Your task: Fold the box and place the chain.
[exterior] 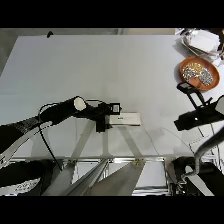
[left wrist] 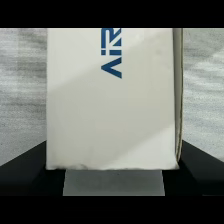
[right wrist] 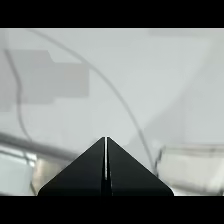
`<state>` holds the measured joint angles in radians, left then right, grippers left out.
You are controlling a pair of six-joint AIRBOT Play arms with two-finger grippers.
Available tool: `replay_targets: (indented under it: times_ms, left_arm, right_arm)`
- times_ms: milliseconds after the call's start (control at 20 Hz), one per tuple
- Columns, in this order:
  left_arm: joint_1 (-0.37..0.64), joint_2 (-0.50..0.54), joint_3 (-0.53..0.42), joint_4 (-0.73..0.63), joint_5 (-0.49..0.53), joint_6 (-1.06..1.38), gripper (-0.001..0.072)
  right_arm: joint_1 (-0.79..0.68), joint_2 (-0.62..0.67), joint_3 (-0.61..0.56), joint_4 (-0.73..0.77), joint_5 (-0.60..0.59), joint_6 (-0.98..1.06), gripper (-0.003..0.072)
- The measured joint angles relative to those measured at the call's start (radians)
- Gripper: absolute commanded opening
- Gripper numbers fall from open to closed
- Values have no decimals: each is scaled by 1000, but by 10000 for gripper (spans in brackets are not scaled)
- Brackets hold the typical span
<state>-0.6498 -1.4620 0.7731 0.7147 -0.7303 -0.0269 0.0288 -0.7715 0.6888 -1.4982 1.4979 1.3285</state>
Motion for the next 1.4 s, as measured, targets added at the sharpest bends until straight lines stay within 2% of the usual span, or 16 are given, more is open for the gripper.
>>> replay_targets:
  times_ms: [100,300,350,550,700,900,1100,1300,1400]
  left_arm:
    - [0,0,0,0,0,0,212]
    - [0,0,0,-1,0,0,192]
    - [0,0,0,-2,-1,0,-3]
    - [13,35,0,4,-24,-64,5]
    - [67,108,0,27,-29,-179,4]
    - [227,256,0,143,-38,-381,4]
    - [479,390,0,235,-41,-543,4]
    - [745,433,0,348,-60,-701,4]
    - [840,433,0,397,-77,-747,4]
  right_arm:
    - [-22,5,2,-45,66,98,20]
    - [-40,10,2,-30,117,215,21]
    - [-42,10,2,-19,123,227,21]
    - [-45,10,2,3,134,258,21]
    - [-46,10,2,10,137,266,21]
    - [-46,10,2,13,139,269,21]
    - [-46,10,2,14,139,270,21]
    - [-46,10,2,14,140,271,21]
    - [-46,10,2,14,140,271,21]
